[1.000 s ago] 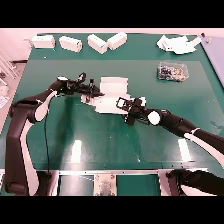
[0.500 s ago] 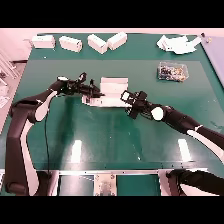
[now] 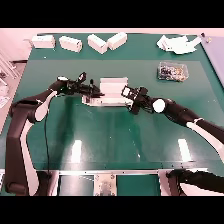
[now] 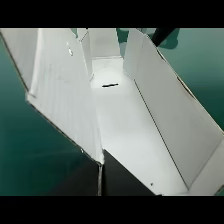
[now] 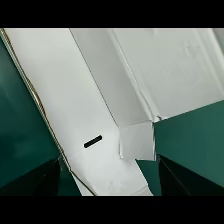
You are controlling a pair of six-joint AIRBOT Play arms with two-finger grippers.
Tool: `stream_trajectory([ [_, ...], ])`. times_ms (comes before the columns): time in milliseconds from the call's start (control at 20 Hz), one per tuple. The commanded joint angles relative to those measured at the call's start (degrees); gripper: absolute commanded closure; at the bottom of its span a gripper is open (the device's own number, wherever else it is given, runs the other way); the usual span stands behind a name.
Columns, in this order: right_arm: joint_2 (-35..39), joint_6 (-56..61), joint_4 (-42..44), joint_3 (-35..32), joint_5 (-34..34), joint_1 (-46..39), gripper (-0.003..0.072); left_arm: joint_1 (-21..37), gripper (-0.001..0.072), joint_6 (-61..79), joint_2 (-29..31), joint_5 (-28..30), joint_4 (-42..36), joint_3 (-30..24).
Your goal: Fold the box and place the chain.
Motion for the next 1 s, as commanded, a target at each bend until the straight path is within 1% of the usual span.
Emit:
stream_trajectory([
  [0,-2.1,-14.5,14.0,3.4,8.7,-3.0,0.0016,0.0,0.0687,0.0,0.0,0.0,0.0,0.0],
  [100,-2.2,-20.1,19.3,4.4,10.3,-5.5,0.0016,0.0,0.0687,0.0,0.0,0.0,0.0,0.0],
  [200,-2.4,-22.9,21.7,5.6,14.6,-7.8,0.0016,0.0,0.0687,0.0,0.0,0.0,0.0,0.0],
  [400,-3.8,-30.4,27.8,6.3,20.8,-10.9,0.0016,0.0,0.0687,0.0,0.0,0.0,0.0,0.0],
  [550,-5.4,-33.2,28.5,6.4,23.1,-12.6,0.0016,0.0,0.0687,0.0,0.0,0.0,0.0,0.0],
  [750,-7.0,-38.3,33.1,6.5,24.1,-13.6,0.0016,0.0,0.0687,0.0,0.0,0.0,0.0,0.0],
  [950,-8.4,-41.3,36.8,7.9,27.0,-13.6,0.0016,0.0,0.0687,0.0,0.0,0.0,0.0,0.0],
])
